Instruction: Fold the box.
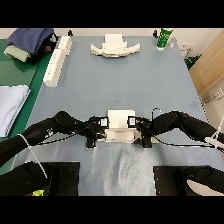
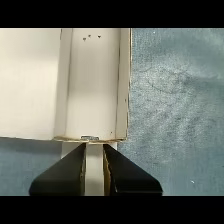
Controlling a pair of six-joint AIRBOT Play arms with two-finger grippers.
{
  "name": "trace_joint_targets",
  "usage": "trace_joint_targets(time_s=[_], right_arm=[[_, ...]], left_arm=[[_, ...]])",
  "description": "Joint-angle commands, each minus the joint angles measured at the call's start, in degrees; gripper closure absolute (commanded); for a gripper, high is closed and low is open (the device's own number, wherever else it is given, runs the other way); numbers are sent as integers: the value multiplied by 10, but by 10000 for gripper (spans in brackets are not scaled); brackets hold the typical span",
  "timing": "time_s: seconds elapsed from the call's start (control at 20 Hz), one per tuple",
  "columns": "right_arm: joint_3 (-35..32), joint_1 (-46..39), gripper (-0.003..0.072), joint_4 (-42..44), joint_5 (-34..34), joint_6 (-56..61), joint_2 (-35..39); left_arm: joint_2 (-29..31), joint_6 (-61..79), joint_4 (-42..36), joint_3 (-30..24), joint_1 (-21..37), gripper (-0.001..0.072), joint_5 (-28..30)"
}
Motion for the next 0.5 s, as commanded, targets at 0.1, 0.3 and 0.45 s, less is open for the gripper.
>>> trace_joint_targets(time_s=[0.1, 0.3, 0.45], right_arm=[[1, 0, 187, 0, 0, 0, 0], [1, 0, 187, 0, 0, 0, 0], [1, 0, 187, 0, 0, 0, 0]], left_arm=[[-7, 21, -13, 0, -4, 540, 35], [-16, 85, -101, 0, -34, 539, 43], [-32, 106, -139, 0, -50, 506, 44]])
